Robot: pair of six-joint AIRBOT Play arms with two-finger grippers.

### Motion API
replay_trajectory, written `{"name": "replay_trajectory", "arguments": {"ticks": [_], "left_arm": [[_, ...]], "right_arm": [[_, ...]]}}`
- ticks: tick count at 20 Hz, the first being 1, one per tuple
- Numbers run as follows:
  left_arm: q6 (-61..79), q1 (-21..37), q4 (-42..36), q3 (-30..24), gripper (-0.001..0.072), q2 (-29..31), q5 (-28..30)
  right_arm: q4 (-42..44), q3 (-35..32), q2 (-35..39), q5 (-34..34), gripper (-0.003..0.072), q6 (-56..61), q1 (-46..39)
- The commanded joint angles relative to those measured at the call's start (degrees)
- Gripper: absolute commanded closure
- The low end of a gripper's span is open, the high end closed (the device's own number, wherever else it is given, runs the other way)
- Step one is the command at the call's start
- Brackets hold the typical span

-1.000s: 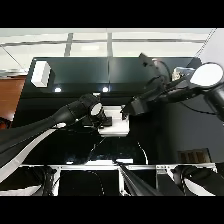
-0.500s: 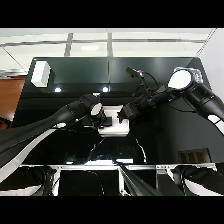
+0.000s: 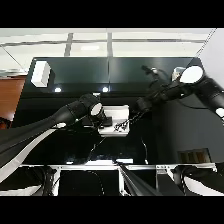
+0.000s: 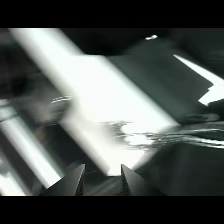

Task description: Fold the box and place the chain.

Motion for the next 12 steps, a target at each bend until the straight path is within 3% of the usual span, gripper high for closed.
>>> {"name": "replay_trajectory", "arguments": {"ticks": [1, 3, 4, 5, 9, 12], "left_arm": [[0.0, 0.04, 0.11, 0.02, 0.0681, 0.02, 0.04], [0.0, 0.04, 0.24, 0.02, 0.0681, 0.02, 0.04], [0.0, 0.04, 0.31, 0.02, 0.0681, -0.02, 0.07], [0.0, 0.04, 0.31, 0.02, 0.0681, -0.02, 0.07], [0.0, 0.04, 0.28, 0.02, 0.0681, -0.02, 0.04], [0.0, 0.04, 0.24, 0.02, 0.0681, -0.02, 0.02]], "right_arm": [[-13.86, -1.57, 0.09, -13.68, 0.0412, 6.05, -9.86], [-19.8, -4.2, -0.22, -28.35, 0.0409, 17.73, -14.21], [-22.45, -5.09, -0.98, -32.85, 0.0311, 22.97, -15.61], [-24.5, -5.14, -2.8, -35.17, -0.0011, 26.27, -16.81], [-24.61, -1.55, -11.91, -38.25, -0.0019, 32.52, -20.61], [-24.59, 4.42, -19.19, -36.22, -0.0019, 34.53, -20.7]]}}
